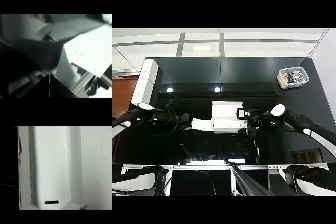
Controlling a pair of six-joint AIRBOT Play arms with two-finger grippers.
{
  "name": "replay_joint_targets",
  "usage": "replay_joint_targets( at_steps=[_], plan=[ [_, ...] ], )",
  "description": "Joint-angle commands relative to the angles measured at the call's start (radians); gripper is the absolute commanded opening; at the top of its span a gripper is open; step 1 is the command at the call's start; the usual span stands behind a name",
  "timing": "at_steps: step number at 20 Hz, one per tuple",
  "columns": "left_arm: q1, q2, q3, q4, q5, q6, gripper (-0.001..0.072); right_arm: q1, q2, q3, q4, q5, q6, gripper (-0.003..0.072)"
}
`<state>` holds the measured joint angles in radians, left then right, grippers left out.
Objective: Fold the box and place the chain.
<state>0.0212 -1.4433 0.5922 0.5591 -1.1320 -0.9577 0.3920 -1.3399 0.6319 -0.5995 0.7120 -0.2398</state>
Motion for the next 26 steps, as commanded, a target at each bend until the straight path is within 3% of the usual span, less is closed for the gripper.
replay_joint_targets(
  at_steps=[1,3,4,6,11,12,14,24,25,26],
  plan=[
    [-0.105,-0.037,0.015,-0.092,0.014,0.099,0.0027,0.001,-0.001,-0.001,0.000,0.000,0.000,0.0080],
    [-0.105,-0.037,0.037,-0.174,-0.038,0.152,0.0031,0.001,-0.001,-0.001,0.000,0.000,0.000,0.0080],
    [-0.101,-0.037,0.052,-0.196,-0.071,0.159,0.0116,0.001,-0.001,-0.001,0.000,0.000,0.000,0.0080],
    [-0.101,-0.037,0.088,-0.205,-0.129,0.158,0.0593,0.001,-0.001,-0.001,0.000,0.000,0.000,0.0080],
    [-0.193,-0.037,0.153,-0.169,-0.087,0.106,0.0599,0.001,-0.001,-0.001,0.000,0.000,0.000,0.0080],
    [-0.219,-0.037,0.172,-0.133,-0.073,0.073,0.0593,0.001,-0.001,-0.001,0.000,0.000,0.000,0.0080],
    [-0.268,-0.037,0.219,-0.031,-0.050,-0.024,0.0508,0.001,-0.001,-0.001,0.000,0.000,0.000,0.0080],
    [-0.467,-0.037,0.425,0.382,0.004,-0.546,0.0479,0.001,-0.001,-0.001,0.000,0.000,0.000,0.0080],
    [-0.483,-0.037,0.431,0.383,0.005,-0.558,0.0409,0.001,-0.001,-0.001,0.000,0.000,0.000,0.0080],
    [-0.498,-0.037,0.439,0.383,0.003,-0.566,0.0399,0.001,-0.001,-0.001,0.000,0.000,0.000,0.0080]
  ],
)
